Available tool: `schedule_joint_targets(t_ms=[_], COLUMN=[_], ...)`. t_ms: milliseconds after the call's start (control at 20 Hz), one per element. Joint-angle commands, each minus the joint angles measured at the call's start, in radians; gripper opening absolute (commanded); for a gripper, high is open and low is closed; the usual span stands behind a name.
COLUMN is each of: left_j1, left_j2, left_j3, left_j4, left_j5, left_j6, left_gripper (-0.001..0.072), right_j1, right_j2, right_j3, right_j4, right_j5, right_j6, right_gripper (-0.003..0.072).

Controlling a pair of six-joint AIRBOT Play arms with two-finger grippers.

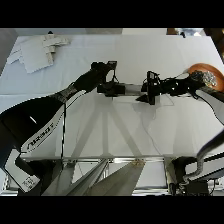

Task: Fold the box and place the chain.

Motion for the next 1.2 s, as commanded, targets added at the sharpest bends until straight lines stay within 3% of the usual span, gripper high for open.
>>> schedule_joint_targets(t_ms=[0,250,350,400,600,700,750,1150], left_j1=[-0.003,-0.005,-0.008,-0.008,-0.005,0.008,0.022,0.185], left_j2=[-0.001,0.0,0.001,0.001,0.002,0.008,0.015,0.121], left_j3=[0.0,0.0,0.0,0.0,0.0,0.0,0.0,0.0], left_j4=[-0.005,-0.006,-0.009,-0.009,-0.042,-0.063,-0.087,-0.352], left_j5=[0.017,0.023,0.023,0.023,-0.006,-0.014,-0.016,-0.123], left_j6=[0.005,0.005,0.005,0.005,0.006,0.006,0.006,0.252], left_gripper=[0.0006,0.0032,0.0194,0.0237,0.0254,0.041,0.0447,0.0463], right_j1=[0.0,0.0,0.0,0.0,0.0,0.0,0.0,0.0], right_j2=[0.0,0.0,0.0,0.0,0.0,0.0,0.0,0.0], right_j3=[0.0,0.0,0.0,0.0,0.0,0.0,0.0,0.0], right_j4=[-0.002,-0.002,-0.002,-0.002,-0.002,-0.002,-0.002,-0.002], right_j5=[-0.005,-0.004,-0.005,-0.004,-0.004,-0.004,-0.005,-0.004], right_j6=[-0.004,-0.004,-0.004,-0.004,-0.004,-0.004,-0.004,-0.004], right_gripper=[0.0186,0.0186,0.0186,0.0186,0.0186,0.0186,0.0186,0.0186])
